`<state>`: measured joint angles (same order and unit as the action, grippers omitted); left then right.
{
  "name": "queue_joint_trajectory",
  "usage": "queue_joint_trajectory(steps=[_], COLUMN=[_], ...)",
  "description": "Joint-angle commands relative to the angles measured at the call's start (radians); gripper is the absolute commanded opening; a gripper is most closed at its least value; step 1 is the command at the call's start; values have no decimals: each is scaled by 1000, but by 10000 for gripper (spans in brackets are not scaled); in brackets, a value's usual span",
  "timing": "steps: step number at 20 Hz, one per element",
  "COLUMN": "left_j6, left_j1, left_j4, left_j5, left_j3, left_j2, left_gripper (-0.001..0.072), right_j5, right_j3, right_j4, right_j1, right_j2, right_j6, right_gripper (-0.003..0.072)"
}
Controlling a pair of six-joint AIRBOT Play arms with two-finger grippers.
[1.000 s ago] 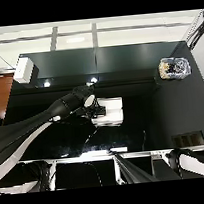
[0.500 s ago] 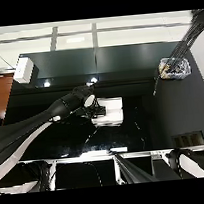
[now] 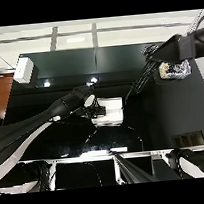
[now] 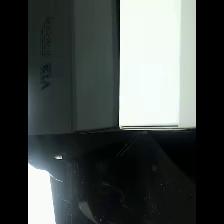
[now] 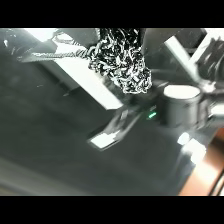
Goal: Fold the box and place the chain.
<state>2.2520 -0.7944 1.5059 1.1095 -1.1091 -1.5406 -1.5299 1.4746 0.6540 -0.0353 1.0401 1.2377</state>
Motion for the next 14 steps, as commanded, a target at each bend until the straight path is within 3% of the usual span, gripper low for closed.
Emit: queue_joint_trajectory(steps=[1, 14], left_j6=[0, 0], left_j1=[0, 0], left_j4=[0, 1], left_j5=[-1, -1], left_j3=[0, 0], left_j2=[0, 0], left_gripper=[29, 29], right_j5=[-8, -2], right_j3=[-18, -18], right_j4=[-9, -194], right_j1=[-52, -121], right_j2=[-1, -1], right_j6=[-2, -2], right_gripper=[11, 12])
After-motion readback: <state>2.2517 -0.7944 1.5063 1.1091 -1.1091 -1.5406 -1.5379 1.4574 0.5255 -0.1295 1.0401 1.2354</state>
